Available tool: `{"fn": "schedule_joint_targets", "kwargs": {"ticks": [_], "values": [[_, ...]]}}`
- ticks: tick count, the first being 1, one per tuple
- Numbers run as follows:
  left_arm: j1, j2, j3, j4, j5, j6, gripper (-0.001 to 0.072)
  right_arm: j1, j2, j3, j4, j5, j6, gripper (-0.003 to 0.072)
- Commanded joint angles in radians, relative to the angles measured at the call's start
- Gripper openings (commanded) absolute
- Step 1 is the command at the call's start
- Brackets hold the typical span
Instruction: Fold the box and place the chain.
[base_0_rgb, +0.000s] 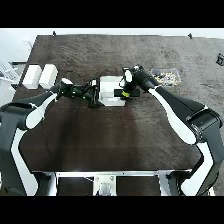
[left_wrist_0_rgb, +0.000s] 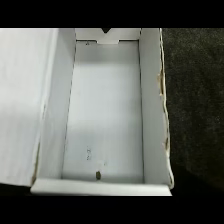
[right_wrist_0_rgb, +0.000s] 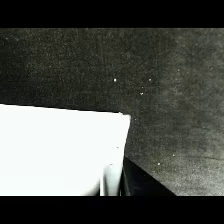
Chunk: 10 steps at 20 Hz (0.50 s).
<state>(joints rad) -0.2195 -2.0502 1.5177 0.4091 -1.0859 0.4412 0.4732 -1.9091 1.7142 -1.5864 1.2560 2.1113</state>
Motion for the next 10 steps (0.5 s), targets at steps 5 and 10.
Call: {"fn": "schedule_joint_targets", "kwargs": {"ticks": [5,10], "values": [[0.001,0.001,0.000,0.000,0.001,0.000,0.0579,0.003,-0.006,0.003,-0.008,0.002,0.002,0.0012],[0.001,0.001,0.000,0.000,0.002,0.001,0.0579,-0.006,-0.002,0.038,-0.012,0.021,0.001,0.0571]]}}
